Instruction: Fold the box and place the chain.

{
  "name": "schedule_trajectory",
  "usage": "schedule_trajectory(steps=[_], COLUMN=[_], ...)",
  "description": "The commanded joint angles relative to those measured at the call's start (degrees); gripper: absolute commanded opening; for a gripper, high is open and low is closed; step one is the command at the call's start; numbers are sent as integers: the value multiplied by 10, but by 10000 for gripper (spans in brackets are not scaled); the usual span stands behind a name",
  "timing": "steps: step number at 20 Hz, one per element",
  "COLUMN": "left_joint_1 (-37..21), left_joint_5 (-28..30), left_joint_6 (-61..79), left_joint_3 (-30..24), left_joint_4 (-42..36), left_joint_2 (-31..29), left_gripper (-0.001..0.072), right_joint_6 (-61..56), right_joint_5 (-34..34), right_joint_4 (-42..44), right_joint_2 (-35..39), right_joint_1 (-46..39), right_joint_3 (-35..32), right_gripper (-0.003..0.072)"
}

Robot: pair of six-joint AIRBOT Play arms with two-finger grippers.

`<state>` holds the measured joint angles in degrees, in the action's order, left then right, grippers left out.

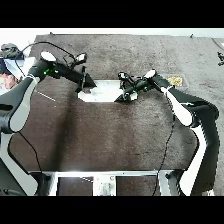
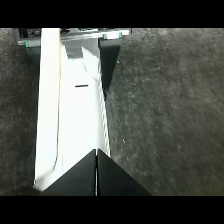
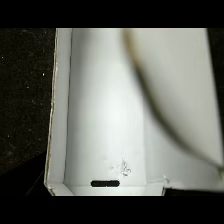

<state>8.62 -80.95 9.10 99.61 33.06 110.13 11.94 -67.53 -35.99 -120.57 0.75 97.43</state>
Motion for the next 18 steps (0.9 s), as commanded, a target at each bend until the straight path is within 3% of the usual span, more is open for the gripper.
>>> schedule_trajectory(steps=[1, 7, 11, 18], left_joint_1=[23, 25, 25, 26], left_joint_5=[95, 174, 257, 265], left_joint_6=[-1, 5, 15, 15], left_joint_3=[-41, -55, -55, -55], left_joint_4=[-32, -118, -126, -124], left_joint_2=[-3, 17, 32, 67], left_gripper=[7, 10, 10, 11], right_joint_6=[0, 0, 0, 0], right_joint_5=[0, 0, 0, 0], right_joint_4=[0, 0, 0, 0], right_joint_2=[0, 0, 0, 0], right_joint_1=[0, 0, 0, 0], right_joint_3=[0, 0, 0, 0], right_gripper=[541, 541, 541, 541])
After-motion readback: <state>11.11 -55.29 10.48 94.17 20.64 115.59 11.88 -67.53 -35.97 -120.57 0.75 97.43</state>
